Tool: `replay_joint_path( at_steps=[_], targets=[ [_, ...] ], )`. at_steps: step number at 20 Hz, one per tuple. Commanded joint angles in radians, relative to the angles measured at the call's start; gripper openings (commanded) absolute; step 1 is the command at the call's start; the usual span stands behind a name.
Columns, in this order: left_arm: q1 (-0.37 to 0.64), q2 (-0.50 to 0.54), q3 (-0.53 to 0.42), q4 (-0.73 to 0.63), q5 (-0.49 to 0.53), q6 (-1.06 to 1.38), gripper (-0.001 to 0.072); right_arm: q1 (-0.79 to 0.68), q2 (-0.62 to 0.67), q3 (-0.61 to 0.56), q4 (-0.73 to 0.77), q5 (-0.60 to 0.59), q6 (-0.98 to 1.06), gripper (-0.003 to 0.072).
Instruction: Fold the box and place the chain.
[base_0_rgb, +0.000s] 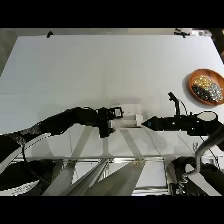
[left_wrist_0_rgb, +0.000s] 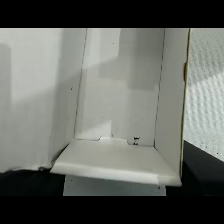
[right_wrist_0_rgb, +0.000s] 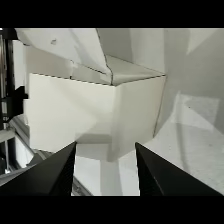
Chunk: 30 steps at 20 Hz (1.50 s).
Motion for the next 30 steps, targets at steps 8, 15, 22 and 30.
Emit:
replay_joint_path(
  at_steps=[8,15,22,30],
  targets=[
    [-0.001,0.0,0.0,0.0,0.0,0.0,0.0011,0.102,-0.001,0.011,0.043,-0.086,0.031,0.047],
    [-0.001,0.0,0.0,0.0,0.0,0.0,0.0011,0.306,-0.001,0.178,-0.236,-0.184,0.331,0.0463],
    [-0.001,0.0,0.0,0.0,0.0,0.0,0.0011,0.467,-0.001,0.237,-0.49,-0.246,0.639,0.0461],
    [-0.001,0.0,0.0,0.0,0.0,0.0,0.0011,0.562,-0.003,0.253,-0.534,-0.32,0.79,0.0437]
  ],
)
